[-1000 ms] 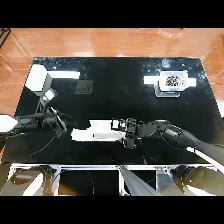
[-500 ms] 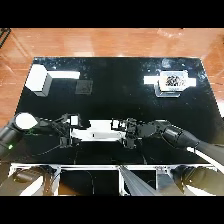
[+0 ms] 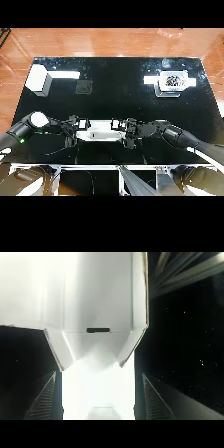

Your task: Fold the box and place the chain.

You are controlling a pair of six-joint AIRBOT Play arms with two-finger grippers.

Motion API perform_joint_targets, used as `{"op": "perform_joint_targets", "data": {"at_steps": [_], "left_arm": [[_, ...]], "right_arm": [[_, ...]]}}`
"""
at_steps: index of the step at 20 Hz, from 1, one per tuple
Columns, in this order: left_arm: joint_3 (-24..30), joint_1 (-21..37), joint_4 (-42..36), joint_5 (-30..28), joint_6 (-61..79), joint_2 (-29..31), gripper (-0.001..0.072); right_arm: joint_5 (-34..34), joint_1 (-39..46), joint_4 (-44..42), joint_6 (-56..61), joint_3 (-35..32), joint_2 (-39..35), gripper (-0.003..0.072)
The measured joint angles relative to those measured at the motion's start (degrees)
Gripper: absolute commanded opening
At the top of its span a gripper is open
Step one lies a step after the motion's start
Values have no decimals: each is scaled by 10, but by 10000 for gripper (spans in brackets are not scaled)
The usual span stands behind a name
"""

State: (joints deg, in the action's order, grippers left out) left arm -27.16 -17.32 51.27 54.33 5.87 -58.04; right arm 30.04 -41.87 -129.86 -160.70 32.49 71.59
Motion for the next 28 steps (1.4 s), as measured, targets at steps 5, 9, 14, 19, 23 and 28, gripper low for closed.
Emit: {"op": "perform_joint_targets", "data": {"at_steps": [5,9,14,19,23,28], "left_arm": [[0,-3,-13,-6,25,-13,622],[0,-16,-24,-20,32,-16,621],[0,-30,-27,-40,34,-18,535],[0,-32,-27,-40,28,-19,356],[0,-33,-28,-32,28,-19,316],[1,-33,-50,-34,16,-19,306]], "right_arm": [[-1,0,0,0,0,0,186],[-2,0,0,0,0,0,186],[-3,0,0,0,0,0,186],[-4,0,0,0,0,0,186],[-4,0,0,0,0,0,186],[-4,0,0,0,0,0,186]]}}
